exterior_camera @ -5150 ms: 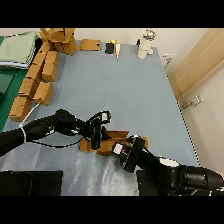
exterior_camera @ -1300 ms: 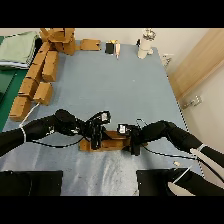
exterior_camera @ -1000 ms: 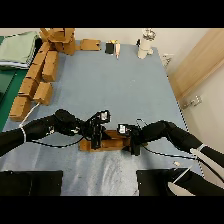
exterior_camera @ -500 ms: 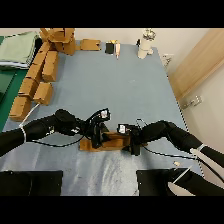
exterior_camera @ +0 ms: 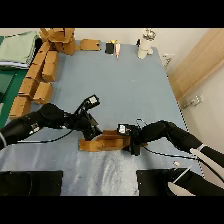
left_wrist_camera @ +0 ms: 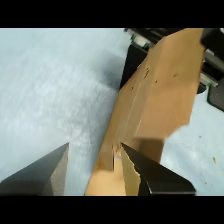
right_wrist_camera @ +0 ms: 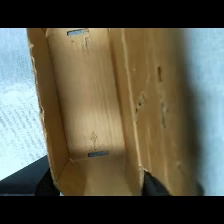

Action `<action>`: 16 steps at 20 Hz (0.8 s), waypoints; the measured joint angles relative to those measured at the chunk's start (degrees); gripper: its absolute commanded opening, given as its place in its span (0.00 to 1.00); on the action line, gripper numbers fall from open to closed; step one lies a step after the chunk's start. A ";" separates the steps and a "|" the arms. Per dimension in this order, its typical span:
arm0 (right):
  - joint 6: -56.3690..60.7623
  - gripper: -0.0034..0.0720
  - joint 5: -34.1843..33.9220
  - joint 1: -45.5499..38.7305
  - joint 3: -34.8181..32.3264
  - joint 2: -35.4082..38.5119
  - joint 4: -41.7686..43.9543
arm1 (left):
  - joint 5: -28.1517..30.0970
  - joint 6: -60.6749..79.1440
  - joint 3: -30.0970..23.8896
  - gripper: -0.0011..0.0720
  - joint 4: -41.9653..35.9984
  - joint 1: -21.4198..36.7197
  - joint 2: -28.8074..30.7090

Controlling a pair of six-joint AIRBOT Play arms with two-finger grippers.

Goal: Fold the box.

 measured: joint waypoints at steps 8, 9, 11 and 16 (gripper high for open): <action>0.00 0.72 -0.02 0.02 0.00 0.00 -0.04 | -16.83 -41.29 -1.95 0.03 5.84 -4.83 7.13; 0.00 0.72 -0.04 0.00 0.00 0.00 -0.04 | -14.53 -43.54 -2.10 0.03 3.39 -6.75 6.95; 0.00 0.72 -0.02 0.02 0.00 0.00 -0.04 | -9.42 -45.86 -1.90 0.03 -0.31 -9.05 5.92; 0.00 0.72 -0.02 0.02 0.00 0.00 -0.07 | 1.81 -47.17 -0.70 0.03 -4.39 -9.09 2.58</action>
